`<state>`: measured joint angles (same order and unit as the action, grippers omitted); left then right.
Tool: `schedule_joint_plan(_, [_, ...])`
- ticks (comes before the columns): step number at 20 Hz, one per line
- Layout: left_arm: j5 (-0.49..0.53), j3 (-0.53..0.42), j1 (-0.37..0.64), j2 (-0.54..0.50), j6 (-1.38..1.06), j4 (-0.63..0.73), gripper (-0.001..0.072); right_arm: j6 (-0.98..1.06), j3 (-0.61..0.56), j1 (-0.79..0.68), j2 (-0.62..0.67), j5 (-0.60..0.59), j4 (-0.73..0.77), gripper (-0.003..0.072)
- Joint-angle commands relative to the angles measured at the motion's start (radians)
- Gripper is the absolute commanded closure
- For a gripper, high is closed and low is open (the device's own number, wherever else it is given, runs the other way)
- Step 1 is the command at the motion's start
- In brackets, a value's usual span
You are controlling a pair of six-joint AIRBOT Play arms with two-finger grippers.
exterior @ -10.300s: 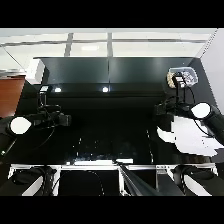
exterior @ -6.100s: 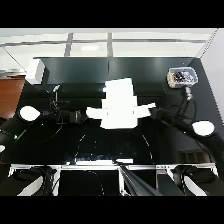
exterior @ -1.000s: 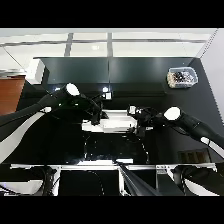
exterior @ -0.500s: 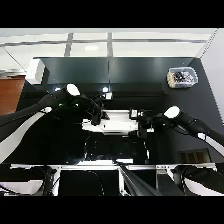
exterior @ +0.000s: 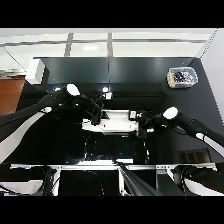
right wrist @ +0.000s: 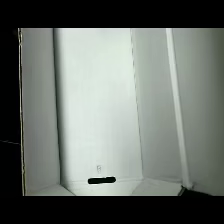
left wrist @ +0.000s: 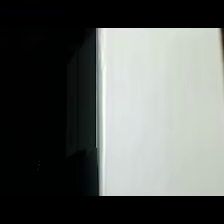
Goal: Fold the box and place the chain.
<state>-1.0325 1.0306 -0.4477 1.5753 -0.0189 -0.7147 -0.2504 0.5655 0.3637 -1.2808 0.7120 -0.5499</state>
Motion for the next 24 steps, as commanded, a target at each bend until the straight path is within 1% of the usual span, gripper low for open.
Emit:
schedule_joint_plan(1, [0.0,0.001,0.0,0.0,0.0,0.001,0.0681,0.022,0.0,0.013,-0.002,-0.027,-0.024,-0.0018])
schedule_joint_plan(8, [0.0,0.0,0.0,0.0,0.0,0.001,0.0681,0.034,0.0,0.014,-0.003,-0.043,-0.023,-0.0018])
schedule_joint_plan(9, [0.0,0.0,0.0,0.0,0.0,0.001,0.0681,0.034,0.0,0.014,-0.003,-0.043,-0.023,-0.0004])
schedule_joint_plan(10, [0.0,0.0,0.0,0.0,0.0,0.001,0.068,0.034,0.0,0.014,-0.003,-0.042,-0.024,0.0126])
schedule_joint_plan(11, [0.0,0.0,0.0,0.0,0.0,0.001,0.0681,0.034,0.0,0.014,-0.003,-0.042,-0.024,0.0216])
schedule_joint_plan(18, [-0.01,0.002,0.002,-0.003,0.0,-0.004,0.0677,0.034,0.0,0.014,-0.003,-0.042,-0.024,0.0213])
schedule_joint_plan(19, [-0.025,0.002,0.004,-0.008,0.0,-0.006,0.0652,0.034,0.0,0.014,-0.003,-0.042,-0.024,0.0213])
schedule_joint_plan(20, [-0.043,0.002,0.006,-0.015,0.008,-0.007,0.0493,0.034,0.0,0.014,-0.003,-0.042,-0.024,0.0214])
schedule_joint_plan(21, [-0.058,0.002,0.009,-0.027,0.041,-0.013,0.0373,0.034,0.0,0.014,-0.003,-0.042,-0.024,0.0214])
schedule_joint_plan(22, [-0.078,0.002,0.014,-0.047,0.08,-0.037,0.0272,0.034,0.0,0.014,-0.003,-0.042,-0.024,0.0214])
schedule_joint_plan(23, [-0.095,0.002,0.019,-0.075,0.132,-0.071,0.022,0.034,0.0,0.014,-0.003,-0.042,-0.024,0.0214])
schedule_joint_plan(24, [-0.107,0.002,0.029,-0.111,0.209,-0.128,0.0219,0.034,0.0,0.014,-0.003,-0.042,-0.024,0.0215])
